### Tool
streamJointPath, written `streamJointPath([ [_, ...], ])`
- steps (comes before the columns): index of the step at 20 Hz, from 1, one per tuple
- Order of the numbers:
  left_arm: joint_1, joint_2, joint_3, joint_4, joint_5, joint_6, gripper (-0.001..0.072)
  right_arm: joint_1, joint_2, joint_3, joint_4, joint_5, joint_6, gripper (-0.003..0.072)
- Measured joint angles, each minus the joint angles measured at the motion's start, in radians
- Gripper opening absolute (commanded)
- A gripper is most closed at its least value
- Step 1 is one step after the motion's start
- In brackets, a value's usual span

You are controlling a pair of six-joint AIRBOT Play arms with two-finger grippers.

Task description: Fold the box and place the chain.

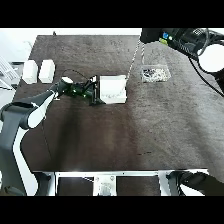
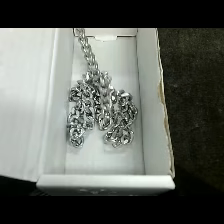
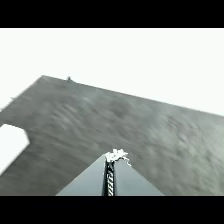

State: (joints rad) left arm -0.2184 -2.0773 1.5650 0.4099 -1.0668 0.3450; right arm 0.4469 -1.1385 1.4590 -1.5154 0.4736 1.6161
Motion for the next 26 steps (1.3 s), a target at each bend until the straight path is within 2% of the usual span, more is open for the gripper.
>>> streamJointPath([
  [4,0.0,0.0,0.0,0.0,0.0,0.0,0.053,0.114,0.019,0.027,-0.055,-0.024,0.024,0.0001],
  [9,0.0,0.0,0.0,0.0,0.0,0.0,0.053,0.178,0.011,0.039,-0.079,-0.052,0.066,0.0001],
  [15,0.0,0.0,0.0,0.0,0.0,0.0,0.053,0.205,-0.03,0.035,-0.085,-0.034,0.102,0.0001],
  [19,0.0,0.0,0.0,0.0,0.0,0.0,0.053,0.208,-0.062,-0.014,-0.087,-0.003,0.149,0.0002],
  [26,0.0,0.0,0.0,0.0,0.0,0.0,0.053,0.199,-0.176,-0.058,-0.093,0.006,0.227,0.0003],
])
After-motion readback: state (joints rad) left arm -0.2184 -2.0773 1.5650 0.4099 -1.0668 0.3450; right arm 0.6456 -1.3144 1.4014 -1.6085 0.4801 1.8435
